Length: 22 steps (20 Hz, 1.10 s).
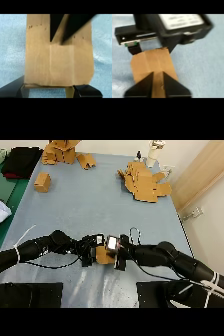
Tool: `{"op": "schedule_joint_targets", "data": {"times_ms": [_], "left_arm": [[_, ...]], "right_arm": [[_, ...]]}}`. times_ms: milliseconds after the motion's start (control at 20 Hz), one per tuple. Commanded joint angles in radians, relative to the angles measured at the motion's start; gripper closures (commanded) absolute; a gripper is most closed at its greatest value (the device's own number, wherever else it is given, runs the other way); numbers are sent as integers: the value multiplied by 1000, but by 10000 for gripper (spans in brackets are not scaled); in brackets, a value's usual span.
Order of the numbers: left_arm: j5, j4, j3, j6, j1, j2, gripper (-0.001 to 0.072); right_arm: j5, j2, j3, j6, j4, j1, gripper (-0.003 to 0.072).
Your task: Fold the box.
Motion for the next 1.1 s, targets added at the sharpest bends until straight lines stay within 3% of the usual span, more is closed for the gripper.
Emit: {"op": "schedule_joint_targets", "data": {"times_ms": [0, 100, 450, 750, 850, 1050], "left_arm": [[0, 0, 0, 1, 0, 0, 288], [0, 0, 0, 1, 0, 0, 288], [0, 0, 0, 0, 0, 0, 288], [0, 0, 0, 0, 0, 0, 288], [0, 0, 0, 1, 0, 0, 288], [0, 0, 0, 0, 0, 0, 288]], "right_arm": [[60, 74, -61, -13, -53, 60, 341], [61, 87, -61, -71, -61, 61, 224], [102, 38, -61, -167, -198, 61, 224], [83, 26, -61, -166, -179, 73, 223], [84, 17, -61, -167, -182, 73, 176], [84, 3, -61, -167, -183, 73, 176]]}}
